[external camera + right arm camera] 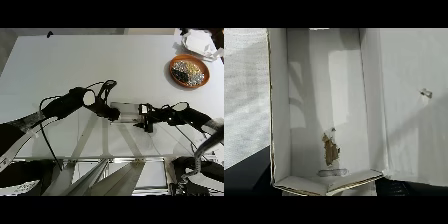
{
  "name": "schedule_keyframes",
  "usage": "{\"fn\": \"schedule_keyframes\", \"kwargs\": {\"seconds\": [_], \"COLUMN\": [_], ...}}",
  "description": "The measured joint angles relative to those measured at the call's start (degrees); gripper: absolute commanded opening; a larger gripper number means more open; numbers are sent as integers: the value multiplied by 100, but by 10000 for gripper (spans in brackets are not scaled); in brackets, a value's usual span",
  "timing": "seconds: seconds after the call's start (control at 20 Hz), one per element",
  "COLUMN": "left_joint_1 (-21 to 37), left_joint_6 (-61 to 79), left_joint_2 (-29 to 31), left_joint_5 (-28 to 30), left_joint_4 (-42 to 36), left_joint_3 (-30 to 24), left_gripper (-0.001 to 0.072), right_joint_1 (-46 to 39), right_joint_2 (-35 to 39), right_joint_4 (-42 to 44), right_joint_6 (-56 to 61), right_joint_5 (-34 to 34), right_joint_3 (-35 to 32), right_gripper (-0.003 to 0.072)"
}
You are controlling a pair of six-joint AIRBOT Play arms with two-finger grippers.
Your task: Fold the box and place the chain.
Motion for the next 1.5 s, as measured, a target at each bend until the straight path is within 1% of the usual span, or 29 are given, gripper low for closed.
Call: {"fn": "schedule_keyframes", "kwargs": {"seconds": [0.15,0.35,0.5,0.55,0.65,0.8,0.95,1.0,1.05,1.15,1.35,1.5], "left_joint_1": [-157,-332,-422,-442,-461,-494,-546,-564,-581,-603,-619,-623], "left_joint_6": [-382,-817,-1128,-1246,-1521,-1917,-2321,-2461,-2583,-2837,-3182,-3418], "left_joint_2": [-264,-658,-872,-922,-977,-1008,-1023,-1027,-1029,-1032,-1049,-1043], "left_joint_5": [-273,-662,-835,-881,-988,-1038,-1073,-1088,-1093,-1108,-1281,-1480], "left_joint_4": [376,726,848,894,973,1008,1027,1027,1029,1027,990,1187], "left_joint_3": [341,789,949,979,1010,1036,1043,1043,1043,1047,1121,1300], "left_gripper": [342,342,295,222,103,7,10,24,47,157,161,152], "right_joint_1": [0,-2,-2,-2,-2,-2,-4,-4,-4,-4,-4,-4], "right_joint_2": [0,2,0,2,2,2,2,4,4,4,4,4], "right_joint_4": [0,0,0,0,-4,-4,-11,-17,-22,-22,-11,13], "right_joint_6": [0,0,-2,-2,-4,-2,-11,-17,-22,-22,-11,22], "right_joint_5": [0,2,2,2,7,9,9,9,13,17,11,2], "right_joint_3": [0,0,2,2,2,0,2,2,2,2,2,0], "right_gripper": [411,411,411,411,411,411,411,411,411,411,411,411]}}
